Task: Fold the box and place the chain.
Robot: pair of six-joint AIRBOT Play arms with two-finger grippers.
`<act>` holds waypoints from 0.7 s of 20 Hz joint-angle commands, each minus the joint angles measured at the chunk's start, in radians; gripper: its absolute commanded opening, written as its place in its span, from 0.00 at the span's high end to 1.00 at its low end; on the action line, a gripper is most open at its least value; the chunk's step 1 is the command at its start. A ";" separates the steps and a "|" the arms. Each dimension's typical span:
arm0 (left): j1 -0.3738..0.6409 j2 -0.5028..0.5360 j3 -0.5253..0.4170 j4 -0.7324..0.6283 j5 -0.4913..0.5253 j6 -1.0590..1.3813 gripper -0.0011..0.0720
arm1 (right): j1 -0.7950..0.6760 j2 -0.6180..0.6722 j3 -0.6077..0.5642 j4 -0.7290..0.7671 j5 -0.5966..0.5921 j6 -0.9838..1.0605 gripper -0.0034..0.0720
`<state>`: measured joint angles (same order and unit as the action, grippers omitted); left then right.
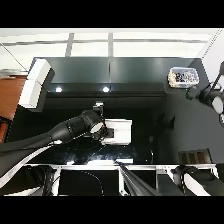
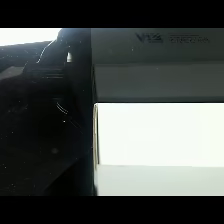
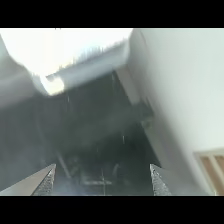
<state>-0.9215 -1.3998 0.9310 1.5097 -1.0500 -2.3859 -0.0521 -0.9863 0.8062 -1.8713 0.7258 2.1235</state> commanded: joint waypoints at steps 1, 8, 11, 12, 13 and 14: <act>0.001 0.000 0.000 0.000 0.000 -0.001 0.94 | -0.085 -0.207 0.230 0.094 -0.039 -0.070 0.02; 0.001 0.000 0.000 0.001 0.001 -0.001 0.94 | -0.182 -0.721 0.809 0.332 0.293 -0.173 0.02; 0.001 0.000 0.000 0.000 0.001 -0.001 0.94 | -0.183 -0.829 0.931 0.348 0.353 -0.187 0.02; 0.001 0.000 0.000 0.001 0.001 -0.001 0.94 | -0.184 -0.852 0.951 0.349 0.346 -0.187 0.02; 0.001 0.000 0.000 0.001 0.001 -0.001 0.94 | -0.184 -0.872 0.967 0.349 0.336 -0.186 0.02; 0.001 0.000 0.000 0.001 0.001 -0.001 0.94 | -0.184 -0.888 0.976 0.353 0.324 -0.183 0.07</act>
<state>-0.9215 -1.3998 0.9310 1.5097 -1.0489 -2.3871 -0.2317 -1.7954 1.7058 -1.5440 1.0233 1.9507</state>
